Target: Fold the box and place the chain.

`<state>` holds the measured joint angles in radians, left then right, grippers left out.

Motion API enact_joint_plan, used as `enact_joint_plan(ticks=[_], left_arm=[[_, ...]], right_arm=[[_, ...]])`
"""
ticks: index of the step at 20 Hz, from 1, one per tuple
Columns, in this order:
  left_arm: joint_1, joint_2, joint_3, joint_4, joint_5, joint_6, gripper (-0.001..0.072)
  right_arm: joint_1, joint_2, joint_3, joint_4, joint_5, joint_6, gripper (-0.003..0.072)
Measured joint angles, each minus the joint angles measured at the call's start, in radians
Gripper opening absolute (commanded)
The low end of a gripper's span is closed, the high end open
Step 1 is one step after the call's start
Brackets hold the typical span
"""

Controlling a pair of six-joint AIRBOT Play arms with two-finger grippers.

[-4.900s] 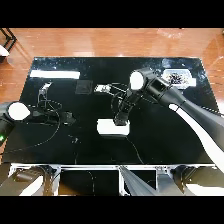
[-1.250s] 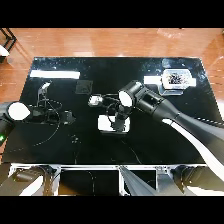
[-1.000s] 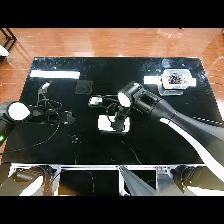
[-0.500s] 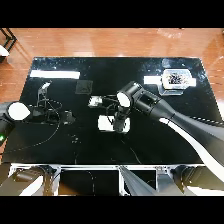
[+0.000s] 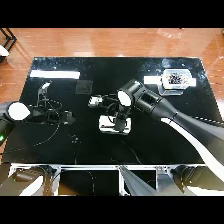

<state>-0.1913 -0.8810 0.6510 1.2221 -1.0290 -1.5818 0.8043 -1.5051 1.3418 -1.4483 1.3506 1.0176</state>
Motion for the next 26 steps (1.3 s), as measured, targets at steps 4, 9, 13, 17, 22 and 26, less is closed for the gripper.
enact_joint_plan(ticks=[4,9,13,17,22,26], left_arm=[[0.000,0.000,0.000,0.000,0.000,0.000,0.0637],[0.000,0.000,0.000,0.000,0.000,0.000,0.0638],[0.000,0.000,0.000,0.000,-0.001,0.000,0.0637],[0.000,0.000,0.000,0.000,-0.001,0.000,0.0637],[0.000,0.000,0.000,0.000,-0.001,0.000,0.0637],[0.000,0.000,0.000,0.000,-0.002,0.000,0.0638]], right_arm=[[0.000,0.001,0.002,0.006,0.001,0.000,0.0239],[0.000,-0.001,0.002,0.021,0.001,0.000,0.0241],[0.000,-0.002,0.001,0.032,0.000,0.001,0.0279],[0.000,-0.003,0.001,0.040,-0.001,0.003,0.0394],[0.000,-0.002,0.001,0.040,-0.002,0.002,0.0344],[0.000,-0.002,-0.003,0.041,-0.008,0.000,0.0297]])
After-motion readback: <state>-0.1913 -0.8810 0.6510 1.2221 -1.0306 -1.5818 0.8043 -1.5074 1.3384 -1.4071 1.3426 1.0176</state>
